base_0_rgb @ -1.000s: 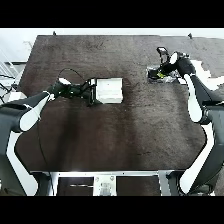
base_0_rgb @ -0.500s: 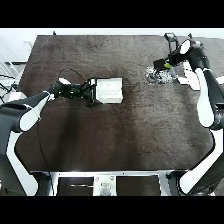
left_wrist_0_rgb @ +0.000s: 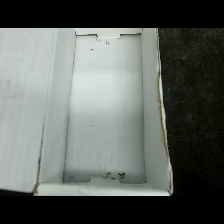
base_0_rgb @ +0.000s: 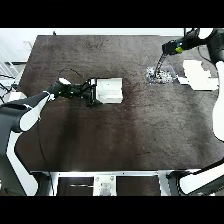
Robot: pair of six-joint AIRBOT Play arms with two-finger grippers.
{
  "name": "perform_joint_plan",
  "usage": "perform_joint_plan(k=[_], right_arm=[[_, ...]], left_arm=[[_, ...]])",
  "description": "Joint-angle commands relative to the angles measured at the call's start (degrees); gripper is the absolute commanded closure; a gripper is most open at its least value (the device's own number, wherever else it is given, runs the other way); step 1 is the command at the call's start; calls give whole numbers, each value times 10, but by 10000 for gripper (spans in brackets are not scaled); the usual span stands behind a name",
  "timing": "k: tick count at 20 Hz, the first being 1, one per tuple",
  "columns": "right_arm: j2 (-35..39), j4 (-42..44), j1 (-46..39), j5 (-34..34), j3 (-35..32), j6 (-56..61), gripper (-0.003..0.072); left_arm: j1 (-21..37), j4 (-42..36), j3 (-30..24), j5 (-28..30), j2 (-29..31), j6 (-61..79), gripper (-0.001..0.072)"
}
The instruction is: Fold the box and place the chain.
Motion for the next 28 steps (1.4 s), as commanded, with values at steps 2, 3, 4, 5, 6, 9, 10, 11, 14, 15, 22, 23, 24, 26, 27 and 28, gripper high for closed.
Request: perform_joint_plan(k=[2,3,4,5,6,9,10,11,14,15,22,23,24,26,27,28], right_arm=[[59,0,23,16,1,-5,675],[66,0,32,28,1,-6,675],[70,0,40,44,1,-9,675],[71,0,50,64,1,-12,675],[71,0,58,81,-1,-12,675],[70,0,85,108,-17,-16,675],[70,2,94,113,-23,-15,675],[70,3,106,120,-29,-15,675],[70,5,144,139,-49,7,675],[70,5,157,138,-58,19,675],[70,16,241,57,-131,79,675],[70,29,248,42,-138,84,675],[70,40,255,21,-144,89,675],[69,50,265,-24,-160,108,675],[68,56,268,-37,-167,119,675],[68,61,272,-53,-176,132,675]], left_arm=[[0,0,0,0,0,0,290],[0,0,0,0,0,0,290],[0,0,0,0,0,0,290],[0,0,0,0,0,0,290],[0,0,0,0,0,0,291],[0,0,0,0,0,0,291],[0,0,0,0,0,0,291],[0,0,0,0,0,0,291],[0,0,0,0,0,0,290],[0,0,0,0,0,0,291],[0,0,0,0,0,0,290],[0,0,0,0,0,0,290],[0,0,0,0,0,0,290],[0,0,0,0,0,0,291],[0,0,0,0,0,0,290],[0,0,0,0,0,0,291]])
